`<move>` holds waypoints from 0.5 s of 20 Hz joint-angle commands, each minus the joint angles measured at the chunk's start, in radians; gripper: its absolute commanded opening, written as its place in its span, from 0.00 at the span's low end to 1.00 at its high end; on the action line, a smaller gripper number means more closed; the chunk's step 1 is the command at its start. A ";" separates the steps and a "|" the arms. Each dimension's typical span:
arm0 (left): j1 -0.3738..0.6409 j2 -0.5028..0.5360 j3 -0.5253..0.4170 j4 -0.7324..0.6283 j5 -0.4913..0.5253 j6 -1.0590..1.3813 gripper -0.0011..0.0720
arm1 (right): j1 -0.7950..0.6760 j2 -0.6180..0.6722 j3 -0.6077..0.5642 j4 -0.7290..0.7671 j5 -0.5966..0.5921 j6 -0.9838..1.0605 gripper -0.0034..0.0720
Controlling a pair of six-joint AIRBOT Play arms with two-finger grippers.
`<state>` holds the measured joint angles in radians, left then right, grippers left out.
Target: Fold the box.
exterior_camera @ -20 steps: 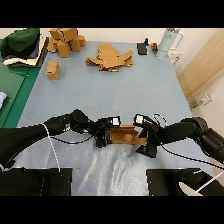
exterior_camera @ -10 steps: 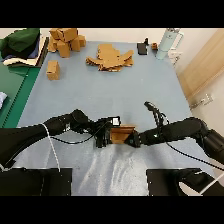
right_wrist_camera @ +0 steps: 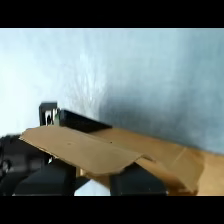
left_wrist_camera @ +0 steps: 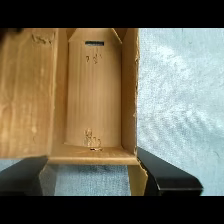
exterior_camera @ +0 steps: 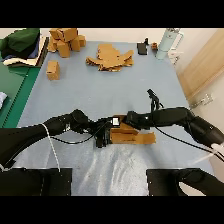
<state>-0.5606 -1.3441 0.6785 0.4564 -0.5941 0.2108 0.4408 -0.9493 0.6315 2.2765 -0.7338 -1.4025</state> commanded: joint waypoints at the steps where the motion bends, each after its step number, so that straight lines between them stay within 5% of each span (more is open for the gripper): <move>1: 0.000 0.000 0.000 0.001 0.000 0.000 0.83 | 0.000 -0.115 0.054 -0.091 0.062 0.003 0.28; 10: 0.000 0.000 0.000 0.000 0.000 0.000 0.83 | 0.003 -0.299 0.055 -0.160 0.056 -0.117 0.23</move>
<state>-0.5606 -1.3441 0.6785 0.4568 -0.5941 0.2111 0.4431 -1.2190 0.6842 2.1304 -0.6762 -1.4658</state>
